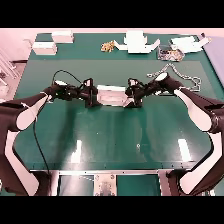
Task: Fold the box and place the chain.
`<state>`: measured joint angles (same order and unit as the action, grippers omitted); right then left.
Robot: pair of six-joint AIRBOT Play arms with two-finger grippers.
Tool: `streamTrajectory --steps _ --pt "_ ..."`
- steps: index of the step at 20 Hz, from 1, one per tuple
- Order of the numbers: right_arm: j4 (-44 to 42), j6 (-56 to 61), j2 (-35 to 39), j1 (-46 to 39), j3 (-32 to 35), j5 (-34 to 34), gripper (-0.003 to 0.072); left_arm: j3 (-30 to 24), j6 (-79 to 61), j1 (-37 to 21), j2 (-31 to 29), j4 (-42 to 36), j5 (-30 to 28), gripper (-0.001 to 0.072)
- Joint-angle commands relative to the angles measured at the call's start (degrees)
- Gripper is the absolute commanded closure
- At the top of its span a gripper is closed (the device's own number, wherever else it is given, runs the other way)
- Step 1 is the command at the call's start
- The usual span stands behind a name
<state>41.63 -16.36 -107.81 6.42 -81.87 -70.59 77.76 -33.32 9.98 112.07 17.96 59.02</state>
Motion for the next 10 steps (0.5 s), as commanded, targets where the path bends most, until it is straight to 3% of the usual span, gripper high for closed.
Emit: streamTrajectory --steps 1,10 --pt "0.35 1.4 3.61 -1.31 -0.07 -1.46 -0.0034 -0.02 -0.11 -0.04 0.76 1.18 -2.51 0.0085" --pt "-5.22 2.86 5.95 -2.23 -0.02 -1.44 -0.0034 -0.02 -0.11 -0.04 0.79 1.14 -2.56 0.0085"
